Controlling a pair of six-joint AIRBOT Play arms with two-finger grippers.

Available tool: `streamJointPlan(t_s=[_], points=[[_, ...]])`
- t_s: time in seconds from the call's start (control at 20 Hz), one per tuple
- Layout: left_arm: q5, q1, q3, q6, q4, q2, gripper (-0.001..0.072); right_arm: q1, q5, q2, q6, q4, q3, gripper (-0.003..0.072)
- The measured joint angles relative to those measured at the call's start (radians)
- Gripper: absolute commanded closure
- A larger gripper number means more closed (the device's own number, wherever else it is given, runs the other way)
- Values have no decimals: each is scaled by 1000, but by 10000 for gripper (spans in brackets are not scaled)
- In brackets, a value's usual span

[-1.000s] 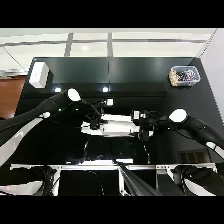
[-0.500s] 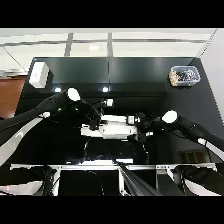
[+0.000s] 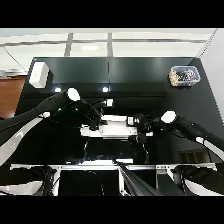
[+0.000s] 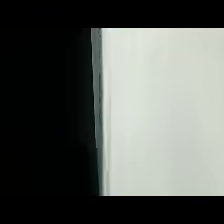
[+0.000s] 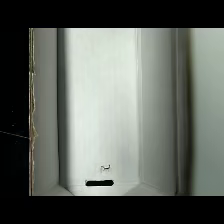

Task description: Fold the box and place the chain.

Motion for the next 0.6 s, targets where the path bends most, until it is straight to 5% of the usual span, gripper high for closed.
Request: streamJointPlan(t_s=[0.2, 0.3, 0.4, 0.55, 0.6], points=[[0, 0, 0, 0, 0, 0, 677, 0, 0, -4, 0, -5, 0, 159], [-12, 0, 0, 0, -2, 1, 353, 0, -1, -5, 0, -5, 0, 159], [-26, 5, 0, -19, 10, 11, 166, 0, -2, -5, 1, -6, 0, 159], [-45, 20, 0, -138, 105, 63, 125, 0, -2, -5, 1, -8, 0, 162], [-51, 29, 1, -194, 151, 86, 125, 0, -2, -5, 1, -8, 0, 290]])
